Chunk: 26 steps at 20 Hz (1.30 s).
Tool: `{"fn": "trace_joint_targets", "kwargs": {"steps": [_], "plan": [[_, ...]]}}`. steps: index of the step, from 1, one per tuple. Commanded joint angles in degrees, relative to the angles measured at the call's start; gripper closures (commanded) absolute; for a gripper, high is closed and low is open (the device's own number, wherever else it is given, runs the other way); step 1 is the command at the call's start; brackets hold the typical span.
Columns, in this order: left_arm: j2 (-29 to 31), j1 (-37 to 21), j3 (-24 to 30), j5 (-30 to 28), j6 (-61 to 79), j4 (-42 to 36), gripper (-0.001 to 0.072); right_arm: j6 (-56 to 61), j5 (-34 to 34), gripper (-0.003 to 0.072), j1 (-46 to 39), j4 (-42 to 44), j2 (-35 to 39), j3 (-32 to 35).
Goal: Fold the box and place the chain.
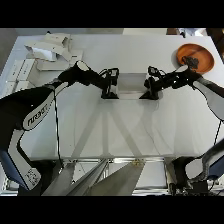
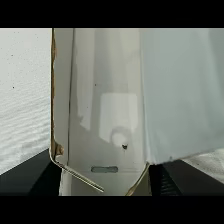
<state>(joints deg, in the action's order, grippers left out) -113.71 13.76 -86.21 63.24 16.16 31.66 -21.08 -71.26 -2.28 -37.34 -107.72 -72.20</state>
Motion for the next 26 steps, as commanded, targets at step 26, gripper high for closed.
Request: {"fn": "trace_joint_targets", "kwargs": {"steps": [26], "plan": [[-1.51,1.38,-0.07,-3.65,-6.08,-0.59,0.0271,0.02,0.15,0.0247,0.02,0.07,0.04,-0.07]]}}
